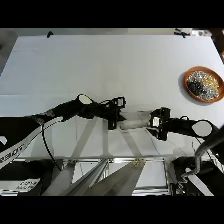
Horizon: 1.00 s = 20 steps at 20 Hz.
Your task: Fold the box and place the chain.
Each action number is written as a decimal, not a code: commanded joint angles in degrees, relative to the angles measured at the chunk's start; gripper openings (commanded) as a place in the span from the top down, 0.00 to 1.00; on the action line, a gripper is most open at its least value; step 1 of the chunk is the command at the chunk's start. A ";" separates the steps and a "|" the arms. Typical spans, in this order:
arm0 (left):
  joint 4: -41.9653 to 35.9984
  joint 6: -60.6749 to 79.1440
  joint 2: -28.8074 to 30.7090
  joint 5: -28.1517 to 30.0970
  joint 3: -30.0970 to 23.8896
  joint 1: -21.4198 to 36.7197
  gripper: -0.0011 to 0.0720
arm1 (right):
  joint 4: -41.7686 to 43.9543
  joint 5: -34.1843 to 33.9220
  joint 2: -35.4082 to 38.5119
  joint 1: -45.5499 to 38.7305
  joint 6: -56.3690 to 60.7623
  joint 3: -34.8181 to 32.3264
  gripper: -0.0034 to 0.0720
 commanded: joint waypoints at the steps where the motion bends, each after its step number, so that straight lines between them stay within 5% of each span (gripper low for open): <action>1: 0.00 0.02 0.00 0.04 0.02 -0.02 0.97 | 3.52 0.39 -2.19 0.00 -4.33 0.02 0.08; 20: 0.00 0.02 0.00 0.04 0.02 -0.02 0.97 | 9.40 3.52 -15.93 -2.54 -10.14 0.63 0.10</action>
